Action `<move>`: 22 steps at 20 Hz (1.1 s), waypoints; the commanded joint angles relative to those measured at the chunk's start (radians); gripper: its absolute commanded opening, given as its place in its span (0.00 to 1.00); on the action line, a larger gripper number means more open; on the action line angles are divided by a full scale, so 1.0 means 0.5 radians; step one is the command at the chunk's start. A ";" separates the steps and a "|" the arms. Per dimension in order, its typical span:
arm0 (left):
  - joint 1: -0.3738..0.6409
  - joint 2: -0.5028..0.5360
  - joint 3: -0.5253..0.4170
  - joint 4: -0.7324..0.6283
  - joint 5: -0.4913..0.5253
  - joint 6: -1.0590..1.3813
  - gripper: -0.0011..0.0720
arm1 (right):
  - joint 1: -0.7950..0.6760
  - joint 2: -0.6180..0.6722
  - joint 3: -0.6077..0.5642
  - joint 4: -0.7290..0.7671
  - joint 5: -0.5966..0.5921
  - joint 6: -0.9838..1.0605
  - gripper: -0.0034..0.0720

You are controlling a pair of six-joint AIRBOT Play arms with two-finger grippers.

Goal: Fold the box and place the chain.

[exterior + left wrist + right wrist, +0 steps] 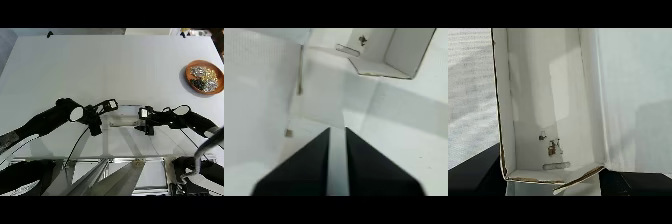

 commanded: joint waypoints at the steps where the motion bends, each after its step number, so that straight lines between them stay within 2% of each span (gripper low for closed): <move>1: 0.064 0.041 -0.073 -0.130 0.062 0.518 0.35 | -0.001 0.001 0.002 0.001 0.002 0.000 0.58; 3: 0.070 0.041 -0.073 -0.185 0.123 0.821 0.49 | -0.001 0.002 0.002 0.000 0.001 0.000 0.58; 7: 0.079 0.040 -0.073 -0.280 0.278 1.125 0.51 | -0.002 0.001 0.002 0.000 0.001 0.000 0.58; 9: 0.079 0.040 -0.073 -0.331 0.346 1.166 0.65 | -0.001 0.002 0.002 0.000 0.001 0.000 0.58; 12: 0.104 0.039 -0.073 -0.362 0.343 1.166 0.65 | -0.001 0.002 0.002 0.000 0.002 0.000 0.58; 16: 0.101 0.022 -0.073 -0.378 0.239 1.188 0.64 | -0.001 0.002 0.002 0.000 0.001 0.000 0.58; 18: 0.100 -0.011 -0.073 -0.470 0.198 1.303 0.64 | -0.001 0.002 0.002 0.000 0.001 0.000 0.58; 22: 0.095 -0.052 -0.072 -0.639 0.271 1.534 0.64 | -0.001 0.002 0.002 0.000 0.001 0.000 0.58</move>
